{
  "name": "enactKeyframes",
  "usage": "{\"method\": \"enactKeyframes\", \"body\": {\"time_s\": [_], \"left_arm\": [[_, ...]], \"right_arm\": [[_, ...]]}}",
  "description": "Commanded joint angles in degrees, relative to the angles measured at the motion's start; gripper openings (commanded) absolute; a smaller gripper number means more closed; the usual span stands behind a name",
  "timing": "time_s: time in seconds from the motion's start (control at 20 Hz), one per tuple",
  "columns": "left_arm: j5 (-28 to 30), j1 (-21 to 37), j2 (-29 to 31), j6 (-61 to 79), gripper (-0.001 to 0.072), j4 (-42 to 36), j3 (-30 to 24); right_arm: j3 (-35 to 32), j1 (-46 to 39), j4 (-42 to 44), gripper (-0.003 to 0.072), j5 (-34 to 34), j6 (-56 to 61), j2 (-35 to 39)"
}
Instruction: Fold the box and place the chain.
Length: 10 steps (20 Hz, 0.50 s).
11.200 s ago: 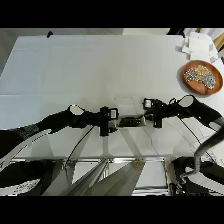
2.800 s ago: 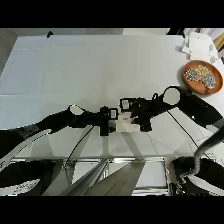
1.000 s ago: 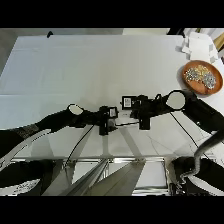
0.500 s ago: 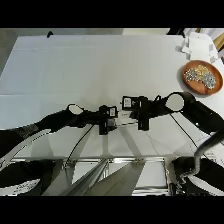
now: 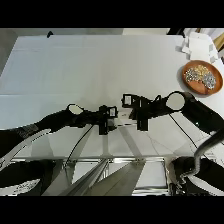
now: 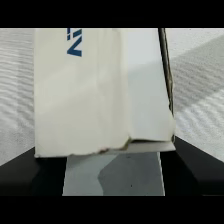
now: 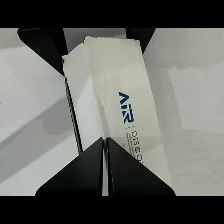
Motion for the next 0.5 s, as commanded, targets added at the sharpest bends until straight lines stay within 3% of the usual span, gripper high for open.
{"method": "enactKeyframes", "body": {"time_s": [0.0,0.45], "left_arm": [[0.00,-0.04,0.02,0.00,0.0250,-0.09,-0.02],[0.00,-0.04,0.02,0.00,0.0250,-0.09,-0.02]], "right_arm": [[-0.02,0.02,0.42,0.0009,0.07,0.96,0.04],[-0.79,0.02,-2.51,0.0008,-4.48,2.62,0.07]]}}
